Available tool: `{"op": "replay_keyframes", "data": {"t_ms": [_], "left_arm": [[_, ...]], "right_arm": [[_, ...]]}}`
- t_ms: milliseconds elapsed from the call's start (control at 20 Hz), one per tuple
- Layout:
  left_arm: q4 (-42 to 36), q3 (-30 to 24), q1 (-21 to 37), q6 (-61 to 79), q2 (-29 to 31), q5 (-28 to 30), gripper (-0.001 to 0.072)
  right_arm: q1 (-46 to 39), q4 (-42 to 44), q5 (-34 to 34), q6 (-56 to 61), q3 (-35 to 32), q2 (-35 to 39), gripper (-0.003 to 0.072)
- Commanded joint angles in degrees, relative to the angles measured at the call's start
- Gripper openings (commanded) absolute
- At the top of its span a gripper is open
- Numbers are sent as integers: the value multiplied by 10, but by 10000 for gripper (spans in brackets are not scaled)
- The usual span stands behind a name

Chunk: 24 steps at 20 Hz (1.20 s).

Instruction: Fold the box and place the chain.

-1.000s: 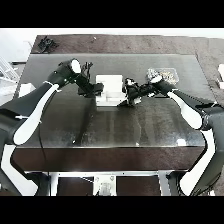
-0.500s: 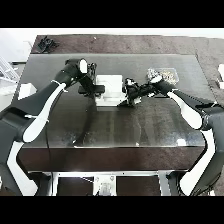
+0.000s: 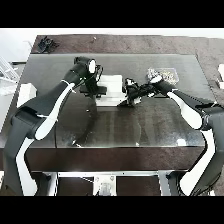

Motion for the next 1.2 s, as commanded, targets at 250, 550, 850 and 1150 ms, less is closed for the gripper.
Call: {"op": "replay_keyframes", "data": {"t_ms": [250,550,850,1150], "left_arm": [[37,24,-17,-15,-25,-9,377],[46,25,-22,-15,-32,-9,280],[62,25,-31,-9,-32,-10,278],[64,29,-33,-5,-32,-10,52]], "right_arm": [[-1,0,0,0,0,0,595],[-1,0,0,0,0,0,595],[-1,0,0,0,0,0,594],[-1,0,0,0,0,0,595]]}}
